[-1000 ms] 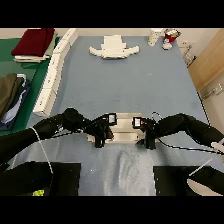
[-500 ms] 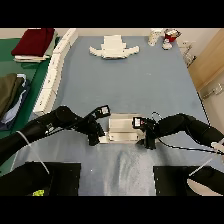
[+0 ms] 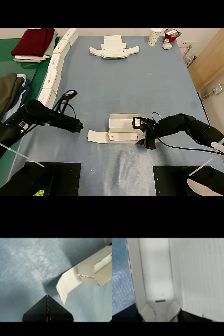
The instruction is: Fold the box.
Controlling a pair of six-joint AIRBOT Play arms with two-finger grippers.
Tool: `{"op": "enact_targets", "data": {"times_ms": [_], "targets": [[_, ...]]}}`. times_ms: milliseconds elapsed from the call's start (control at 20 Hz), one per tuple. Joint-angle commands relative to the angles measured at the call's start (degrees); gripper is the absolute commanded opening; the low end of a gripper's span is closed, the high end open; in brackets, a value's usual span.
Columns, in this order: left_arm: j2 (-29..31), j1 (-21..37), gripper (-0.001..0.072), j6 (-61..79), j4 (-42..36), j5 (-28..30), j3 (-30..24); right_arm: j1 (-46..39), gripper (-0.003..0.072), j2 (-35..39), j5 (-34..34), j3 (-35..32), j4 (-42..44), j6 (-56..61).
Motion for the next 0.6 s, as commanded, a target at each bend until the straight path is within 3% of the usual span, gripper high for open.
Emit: {"op": "enact_targets", "data": {"times_ms": [0, 350, 550], "targets": [[-0.63, 7.02, 0.0012, -7.19, 2.27, -3.76, -0.02, 0.07, 0.0509, -0.04, -0.04, 0.02, 0.00, 0.00], [-11.85, 8.41, 0.0012, -7.19, 1.60, -3.67, -0.11, 0.07, 0.0509, -0.04, -0.07, 0.02, 0.02, 0.00], [-16.81, 5.77, 0.0012, -3.80, -6.71, -2.69, -0.11, 0.07, 0.0509, -0.04, -0.07, 0.02, 0.02, 0.00]]}}
